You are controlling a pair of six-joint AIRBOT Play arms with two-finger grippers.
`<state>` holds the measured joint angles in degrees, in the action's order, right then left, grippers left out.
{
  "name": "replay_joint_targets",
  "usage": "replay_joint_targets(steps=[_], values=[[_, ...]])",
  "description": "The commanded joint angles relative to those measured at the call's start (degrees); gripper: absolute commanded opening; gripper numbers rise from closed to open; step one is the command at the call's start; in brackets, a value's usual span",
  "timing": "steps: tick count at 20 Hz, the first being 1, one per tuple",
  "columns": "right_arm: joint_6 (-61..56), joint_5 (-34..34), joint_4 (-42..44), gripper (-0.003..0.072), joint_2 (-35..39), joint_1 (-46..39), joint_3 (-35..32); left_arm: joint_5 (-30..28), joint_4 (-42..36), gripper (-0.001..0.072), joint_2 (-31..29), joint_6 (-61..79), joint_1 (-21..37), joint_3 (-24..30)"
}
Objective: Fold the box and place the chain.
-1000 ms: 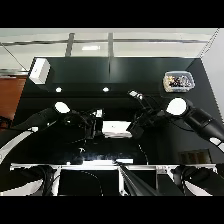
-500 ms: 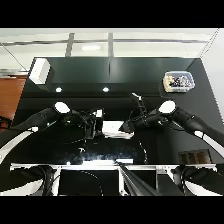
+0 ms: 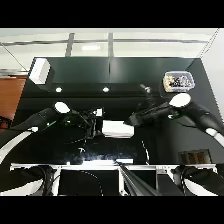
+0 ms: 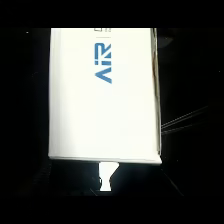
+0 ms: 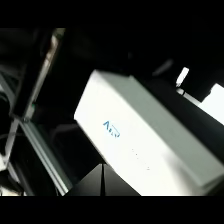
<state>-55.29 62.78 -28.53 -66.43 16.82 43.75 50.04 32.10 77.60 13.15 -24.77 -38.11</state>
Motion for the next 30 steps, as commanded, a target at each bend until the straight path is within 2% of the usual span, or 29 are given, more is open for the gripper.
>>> replay_joint_targets(steps=[1,5,7,9,13,18,22,30], values=[[-5.0,6.0,-8.7,0.001,6.6,-9.1,1.7,0.0,1.0,0.0711,-2.1,-4.0,0.8,0.0],[-6.3,11.8,-16.8,0.001,10.4,-19.6,1.7,1.8,10.4,0.0712,-10.4,-14.9,2.8,0.0],[-6.3,11.3,-20.1,0.001,10.6,-22.6,1.7,3.3,9.6,0.0706,-13.6,-18.0,2.9,0.0],[-6.9,8.4,-23.8,0.001,10.6,-24.2,1.5,3.4,6.2,0.0705,-13.9,-17.8,1.4,-0.7],[-6.9,7.0,-22.8,0.001,10.6,-24.7,1.5,-0.3,6.2,0.0704,-10.1,-18.1,-6.4,-5.1],[-6.9,7.6,-22.5,0.001,10.6,-24.6,1.5,-3.0,6.2,0.0705,0.3,-18.7,-14.2,-14.2],[-6.9,7.6,-22.5,0.001,10.6,-24.6,1.5,-2.8,6.2,0.0705,4.9,-26.7,-15.1,-17.5],[-6.6,6.4,-22.5,0.001,10.6,-24.6,1.5,-2.6,6.4,0.0705,5.6,-26.9,-15.1,-17.5]])
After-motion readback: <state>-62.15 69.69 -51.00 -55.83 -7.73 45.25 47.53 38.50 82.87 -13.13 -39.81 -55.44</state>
